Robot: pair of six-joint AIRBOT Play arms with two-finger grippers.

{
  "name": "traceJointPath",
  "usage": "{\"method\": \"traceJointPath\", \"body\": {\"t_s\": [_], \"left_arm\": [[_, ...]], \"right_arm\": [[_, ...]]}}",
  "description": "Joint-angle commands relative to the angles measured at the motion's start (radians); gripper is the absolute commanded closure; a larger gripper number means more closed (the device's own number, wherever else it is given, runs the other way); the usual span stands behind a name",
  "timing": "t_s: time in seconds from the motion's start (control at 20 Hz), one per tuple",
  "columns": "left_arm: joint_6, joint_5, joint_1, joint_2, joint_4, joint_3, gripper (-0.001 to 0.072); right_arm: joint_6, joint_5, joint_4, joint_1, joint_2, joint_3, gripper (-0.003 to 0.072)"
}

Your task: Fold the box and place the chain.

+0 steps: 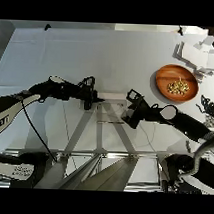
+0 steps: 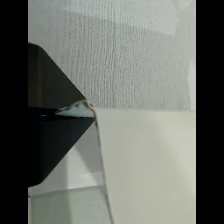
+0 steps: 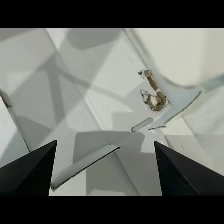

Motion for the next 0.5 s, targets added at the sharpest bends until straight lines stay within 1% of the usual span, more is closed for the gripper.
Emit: {"method": "traceJointPath", "body": {"t_s": [0.0,0.1,0.25,0.3,0.4,0.45], "left_arm": [[0.000,0.000,0.000,-0.001,0.000,0.001,0.0701],[0.000,0.000,0.000,-0.001,0.000,0.001,0.0701],[0.000,0.000,0.000,-0.001,0.000,0.001,0.0701],[0.000,0.000,0.000,-0.001,0.000,0.001,0.0701],[0.000,0.000,0.000,-0.001,0.000,0.001,0.0701],[0.000,0.000,0.000,-0.001,0.000,0.001,0.0701]], "right_arm": [[0.061,-0.005,-0.052,0.002,0.000,-0.001,-0.0012],[0.061,-0.004,-0.154,0.002,0.022,-0.001,-0.0008],[0.060,-0.002,-0.300,0.001,0.117,-0.005,0.0007],[0.027,-0.005,-0.319,0.002,0.156,-0.019,0.0031],[-0.080,0.003,-0.318,0.002,0.202,-0.060,0.0034],[-0.089,0.008,-0.314,0.002,0.203,-0.079,0.0033]]}}
